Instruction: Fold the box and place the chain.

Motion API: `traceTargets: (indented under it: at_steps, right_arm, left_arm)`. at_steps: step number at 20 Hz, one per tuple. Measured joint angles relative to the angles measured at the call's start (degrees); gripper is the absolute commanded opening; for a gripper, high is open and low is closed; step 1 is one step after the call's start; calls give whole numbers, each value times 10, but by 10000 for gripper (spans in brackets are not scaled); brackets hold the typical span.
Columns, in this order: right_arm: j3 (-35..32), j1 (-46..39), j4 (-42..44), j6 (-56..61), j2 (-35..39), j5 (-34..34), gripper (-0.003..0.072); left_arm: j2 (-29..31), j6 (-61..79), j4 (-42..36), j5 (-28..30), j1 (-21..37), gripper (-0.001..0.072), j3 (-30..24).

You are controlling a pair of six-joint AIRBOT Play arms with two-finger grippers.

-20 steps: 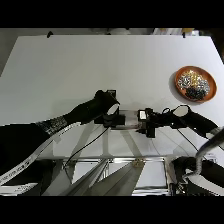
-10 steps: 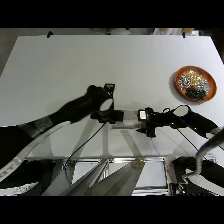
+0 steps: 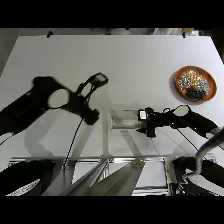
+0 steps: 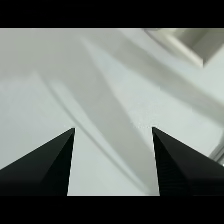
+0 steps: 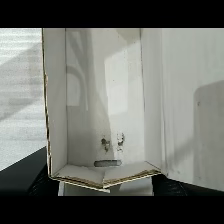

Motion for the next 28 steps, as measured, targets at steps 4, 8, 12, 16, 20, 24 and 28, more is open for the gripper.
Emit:
traceTargets:
  at_steps: [4,8,12,16,20,24,28]
  right_arm:
    - [0,0,0,0,0,0,397]
    - [0,0,0,0,0,0,397]
    - [0,0,0,0,0,0,397]
    - [0,0,0,0,0,0,397]
    - [0,0,0,0,0,0,397]
    - [0,0,0,0,0,0,397]
    - [0,0,0,0,0,0,397]
  left_arm:
    - [22,433,-127,48,64,387,-127]
    - [-42,654,-296,108,78,708,-174]
    - [-109,737,-418,186,67,698,-183]
    - [-146,805,-483,221,55,698,-179]
    - [-170,840,-516,242,51,699,-173]
    - [-187,851,-530,249,42,699,-163]
    - [-202,855,-546,256,30,696,-158]
